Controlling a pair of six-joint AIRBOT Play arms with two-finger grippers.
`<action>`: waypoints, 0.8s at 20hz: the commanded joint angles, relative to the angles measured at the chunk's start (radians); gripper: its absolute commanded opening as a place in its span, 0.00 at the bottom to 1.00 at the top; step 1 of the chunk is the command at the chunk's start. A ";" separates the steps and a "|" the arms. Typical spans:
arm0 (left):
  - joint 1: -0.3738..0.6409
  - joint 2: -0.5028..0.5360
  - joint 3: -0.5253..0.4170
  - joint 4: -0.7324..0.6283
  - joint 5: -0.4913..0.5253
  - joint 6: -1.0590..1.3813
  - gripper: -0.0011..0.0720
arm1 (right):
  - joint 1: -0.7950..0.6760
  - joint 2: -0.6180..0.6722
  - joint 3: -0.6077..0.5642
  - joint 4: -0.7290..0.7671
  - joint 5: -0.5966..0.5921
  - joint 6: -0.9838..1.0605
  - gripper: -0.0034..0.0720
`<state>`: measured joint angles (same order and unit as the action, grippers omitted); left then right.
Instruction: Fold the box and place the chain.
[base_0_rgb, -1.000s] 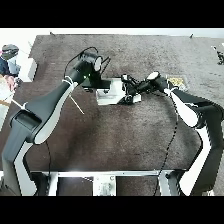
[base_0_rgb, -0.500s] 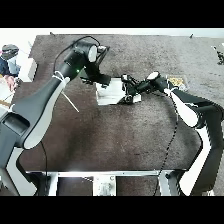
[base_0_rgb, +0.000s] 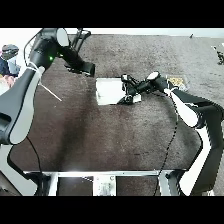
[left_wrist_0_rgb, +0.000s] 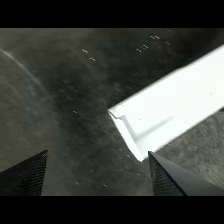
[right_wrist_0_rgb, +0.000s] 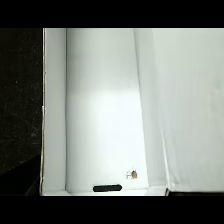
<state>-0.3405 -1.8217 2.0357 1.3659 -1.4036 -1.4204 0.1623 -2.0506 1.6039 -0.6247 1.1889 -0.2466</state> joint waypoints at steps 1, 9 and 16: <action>0.051 0.002 -0.020 -0.131 0.056 0.204 0.99 | 0.001 0.000 0.000 0.000 0.000 0.000 0.52; 0.221 0.002 -0.278 -0.715 0.101 1.061 0.99 | 0.001 0.000 0.000 0.000 0.000 0.000 0.52; 0.269 -0.082 -0.395 -0.874 0.026 1.364 0.99 | 0.000 0.000 0.000 0.000 0.000 0.000 0.52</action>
<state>-0.0872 -1.8641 1.6711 0.5591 -1.3293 -0.1917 0.1623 -2.0506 1.6039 -0.6243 1.1885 -0.2466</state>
